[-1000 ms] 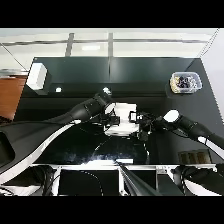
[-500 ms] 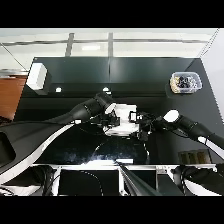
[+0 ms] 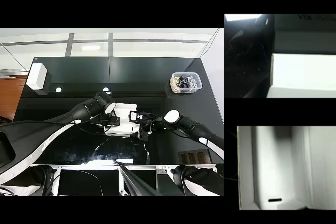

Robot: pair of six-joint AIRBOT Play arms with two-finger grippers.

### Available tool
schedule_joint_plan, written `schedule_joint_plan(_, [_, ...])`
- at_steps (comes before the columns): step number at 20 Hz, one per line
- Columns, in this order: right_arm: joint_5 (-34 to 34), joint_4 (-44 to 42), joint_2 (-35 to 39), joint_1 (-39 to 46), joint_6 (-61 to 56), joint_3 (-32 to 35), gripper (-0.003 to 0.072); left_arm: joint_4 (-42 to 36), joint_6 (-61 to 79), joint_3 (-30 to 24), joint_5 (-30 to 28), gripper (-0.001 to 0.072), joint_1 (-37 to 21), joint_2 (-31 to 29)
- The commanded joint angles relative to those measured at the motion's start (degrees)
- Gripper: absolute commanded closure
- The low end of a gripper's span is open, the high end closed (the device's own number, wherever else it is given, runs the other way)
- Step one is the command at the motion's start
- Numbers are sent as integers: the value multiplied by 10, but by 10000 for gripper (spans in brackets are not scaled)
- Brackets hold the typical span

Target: Fold the box and place the chain.

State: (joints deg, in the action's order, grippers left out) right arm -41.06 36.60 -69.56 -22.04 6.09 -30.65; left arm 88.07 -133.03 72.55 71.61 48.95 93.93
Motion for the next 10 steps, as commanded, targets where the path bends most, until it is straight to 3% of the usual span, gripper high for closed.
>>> schedule_joint_plan(1, [-31,33,46,4,-45,0,-26,9,-7,0,11,684,0,0])
schedule_joint_plan(5, [-110,116,110,31,-61,0,-24,8,-7,0,10,683,0,-1])
schedule_joint_plan(10, [-63,134,91,30,-29,1,-23,1,-7,0,9,683,0,-1])
